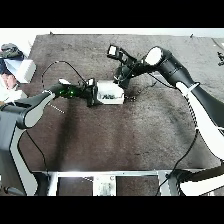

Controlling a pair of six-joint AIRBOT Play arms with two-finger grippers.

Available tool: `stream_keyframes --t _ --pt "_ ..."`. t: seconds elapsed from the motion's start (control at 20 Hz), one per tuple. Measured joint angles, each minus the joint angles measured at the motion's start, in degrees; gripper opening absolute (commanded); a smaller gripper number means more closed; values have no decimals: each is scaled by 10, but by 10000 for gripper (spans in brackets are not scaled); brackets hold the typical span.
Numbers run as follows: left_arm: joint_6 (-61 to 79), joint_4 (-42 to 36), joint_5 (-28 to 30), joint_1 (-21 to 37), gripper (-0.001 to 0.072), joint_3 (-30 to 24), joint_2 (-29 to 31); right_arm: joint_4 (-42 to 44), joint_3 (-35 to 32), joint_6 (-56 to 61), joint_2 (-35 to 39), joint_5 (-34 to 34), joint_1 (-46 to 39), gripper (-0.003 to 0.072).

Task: Fold the box and place the chain.

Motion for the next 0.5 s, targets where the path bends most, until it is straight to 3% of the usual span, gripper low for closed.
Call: stream_keyframes --t 0.5 --pt "0 0 0 0 397 0 0 -36 -1 42 -76 112 -101 388"
